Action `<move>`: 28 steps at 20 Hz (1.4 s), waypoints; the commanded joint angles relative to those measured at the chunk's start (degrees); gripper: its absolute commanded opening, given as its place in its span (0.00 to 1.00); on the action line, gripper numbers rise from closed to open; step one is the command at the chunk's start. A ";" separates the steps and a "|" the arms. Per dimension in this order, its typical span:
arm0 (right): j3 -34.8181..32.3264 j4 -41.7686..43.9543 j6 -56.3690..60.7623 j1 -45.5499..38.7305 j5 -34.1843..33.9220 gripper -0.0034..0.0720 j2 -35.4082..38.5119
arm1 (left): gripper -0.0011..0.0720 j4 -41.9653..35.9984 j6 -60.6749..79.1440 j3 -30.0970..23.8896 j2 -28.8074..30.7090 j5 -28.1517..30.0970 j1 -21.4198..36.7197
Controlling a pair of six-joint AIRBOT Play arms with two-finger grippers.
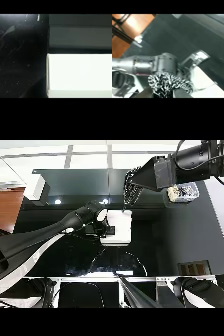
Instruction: Fold the box and place the chain.
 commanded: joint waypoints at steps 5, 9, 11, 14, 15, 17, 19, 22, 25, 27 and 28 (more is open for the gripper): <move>0.13 -3.89 0.74 -6.32 4.07 0.06 0.09 | 0.05 0.02 0.02 0.07 0.02 -0.11 -0.02; 0.13 -2.56 -0.96 -8.46 8.41 0.06 0.09 | 0.05 0.04 0.00 0.07 0.02 -0.09 -0.02; 0.13 -2.36 -1.14 -8.41 8.98 0.06 0.09 | 0.05 0.04 0.02 0.07 0.02 -0.07 -0.02; 0.13 0.39 -1.60 -8.41 9.16 0.06 0.09 | 0.05 0.24 0.00 0.07 0.02 -0.07 -0.02; 0.13 1.90 -1.60 -8.41 9.16 0.06 0.09 | 0.05 0.24 0.00 0.07 0.02 -0.07 -0.02; 0.11 6.71 -1.57 -8.33 8.37 0.06 0.09 | 0.05 0.22 0.00 0.07 0.02 -0.02 -0.04; 0.11 8.26 -1.57 -6.88 6.93 0.06 0.07 | 0.05 0.24 0.00 0.07 0.02 0.00 -0.02; -0.39 4.57 -1.51 -2.73 5.22 0.06 -0.31 | 0.05 0.24 0.00 0.07 0.02 -0.04 -0.04; -6.16 -1.46 -0.61 1.64 1.90 0.06 -0.33 | 0.05 0.24 0.00 0.07 0.02 -0.02 -0.04; -12.33 -2.21 0.22 2.45 -1.18 0.06 -0.35 | 0.06 0.24 0.02 0.07 0.02 -0.02 -0.02; -15.61 -2.19 0.68 2.45 -2.91 0.06 -0.35 | 0.05 0.24 0.00 0.07 0.02 -0.02 -0.02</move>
